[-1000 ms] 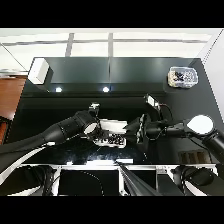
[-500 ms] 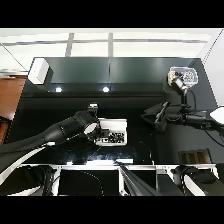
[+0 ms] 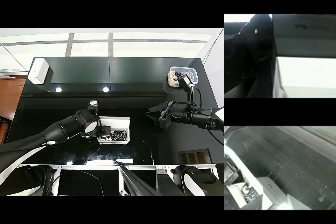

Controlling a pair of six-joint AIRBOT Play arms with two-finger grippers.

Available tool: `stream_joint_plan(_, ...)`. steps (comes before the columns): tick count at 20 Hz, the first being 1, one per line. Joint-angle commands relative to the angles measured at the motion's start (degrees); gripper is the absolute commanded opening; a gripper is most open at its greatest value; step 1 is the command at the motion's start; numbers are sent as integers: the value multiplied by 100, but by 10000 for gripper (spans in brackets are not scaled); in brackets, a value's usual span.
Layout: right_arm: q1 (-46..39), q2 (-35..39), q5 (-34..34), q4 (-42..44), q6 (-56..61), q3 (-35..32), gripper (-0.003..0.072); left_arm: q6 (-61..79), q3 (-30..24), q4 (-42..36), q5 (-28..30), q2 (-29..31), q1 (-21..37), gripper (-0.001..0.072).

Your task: Fold the box and place the chain.

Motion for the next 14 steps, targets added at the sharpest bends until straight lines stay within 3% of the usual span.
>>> stream_joint_plan(1, -15, 7, 4, -4, 46, 7, 372, 678, 376, -11, -452, 31, 2, 450)
stream_joint_plan(6, -15, 4, -2, -9, 46, 7, 371, 2376, 704, 713, -1910, 765, 2, 448)
stream_joint_plan(9, -15, 4, 0, -55, 74, 4, 372, 3569, 616, 1025, -2282, 1563, 190, 447)
stream_joint_plan(12, -15, 4, -2, -66, 87, 4, 371, 4494, 164, 413, -2061, 2413, 1255, 446)
stream_joint_plan(14, -15, 4, -2, -90, 85, 4, 372, 5558, -400, -922, -1711, 2852, 2420, 446)
